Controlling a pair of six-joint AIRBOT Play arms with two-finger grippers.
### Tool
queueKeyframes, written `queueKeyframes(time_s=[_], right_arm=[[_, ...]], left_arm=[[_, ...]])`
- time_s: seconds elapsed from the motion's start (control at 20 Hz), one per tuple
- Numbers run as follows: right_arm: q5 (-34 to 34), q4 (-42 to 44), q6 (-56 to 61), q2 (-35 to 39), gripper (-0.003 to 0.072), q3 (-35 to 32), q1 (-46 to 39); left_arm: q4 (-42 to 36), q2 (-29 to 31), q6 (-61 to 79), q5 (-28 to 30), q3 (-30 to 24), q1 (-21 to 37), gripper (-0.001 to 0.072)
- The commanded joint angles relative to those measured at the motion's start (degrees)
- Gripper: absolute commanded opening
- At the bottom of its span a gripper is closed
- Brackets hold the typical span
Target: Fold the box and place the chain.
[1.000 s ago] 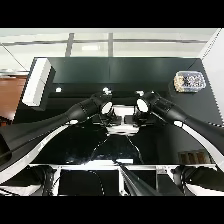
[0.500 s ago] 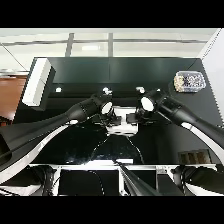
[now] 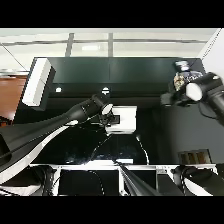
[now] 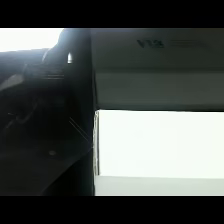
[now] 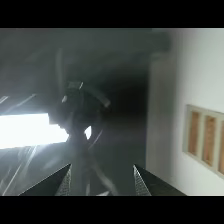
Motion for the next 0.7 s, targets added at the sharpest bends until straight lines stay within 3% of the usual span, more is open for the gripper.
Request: queueKeyframes(time_s=[0.0,0.05,0.1,0.2,0.3,0.65], right_arm=[[-10.19,-3.56,-0.85,0.96,0.0445,-1.62,-12.48],[-14.23,-3.45,-0.85,0.31,0.0555,-1.75,-15.41],[-17.97,-3.30,-1.05,-0.70,0.0718,-1.73,-17.77],[-23.76,-1.01,-1.05,-3.80,0.0718,-0.59,-22.01],[-25.33,2.73,-1.01,-9.46,0.0717,4.09,-25.73],[-10.01,4.61,1.92,-34.47,0.0710,30.60,-31.61]], left_arm=[[1.70,-0.04,-0.83,-0.72,-0.04,0.07,0.0025],[1.70,-0.04,-0.83,-0.74,-0.04,0.07,0.0025],[1.68,-0.04,-0.83,-0.81,-0.04,0.07,0.0025],[1.51,-0.04,-0.83,-0.98,-0.04,0.07,0.0025],[1.51,-0.04,-0.83,-1.16,-0.04,0.07,0.0025],[1.51,-0.04,-0.81,-1.16,-0.04,0.07,0.0025]])
